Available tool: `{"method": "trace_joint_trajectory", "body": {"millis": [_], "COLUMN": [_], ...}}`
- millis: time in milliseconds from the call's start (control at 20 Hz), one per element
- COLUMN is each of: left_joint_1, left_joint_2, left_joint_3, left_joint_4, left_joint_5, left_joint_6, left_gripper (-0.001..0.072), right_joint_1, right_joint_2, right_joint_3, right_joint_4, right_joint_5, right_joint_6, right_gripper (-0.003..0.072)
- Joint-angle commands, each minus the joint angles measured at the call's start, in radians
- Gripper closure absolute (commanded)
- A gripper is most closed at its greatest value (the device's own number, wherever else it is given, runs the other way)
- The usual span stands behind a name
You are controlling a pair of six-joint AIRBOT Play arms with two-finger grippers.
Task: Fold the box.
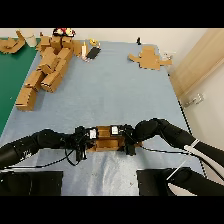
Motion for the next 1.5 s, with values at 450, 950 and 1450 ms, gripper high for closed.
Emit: {"method": "trace_joint_trajectory", "body": {"millis": [450,950,1450], "left_joint_1": [-0.002,-0.002,-0.002], "left_joint_2": [-0.014,-0.027,-0.027], "left_joint_3": [0.003,0.003,0.003], "left_joint_4": [-0.098,-0.208,-0.208], "left_joint_5": [0.000,-0.001,-0.002], "left_joint_6": [0.107,0.193,0.192], "left_gripper": [0.0617,0.0314,0.0096], "right_joint_1": [0.000,0.000,0.000], "right_joint_2": [0.001,0.001,0.000], "right_joint_3": [0.000,0.000,0.000], "right_joint_4": [0.001,0.001,0.001], "right_joint_5": [0.000,0.000,0.000], "right_joint_6": [0.000,0.000,0.000], "right_gripper": [0.0155,0.0155,0.0155]}}
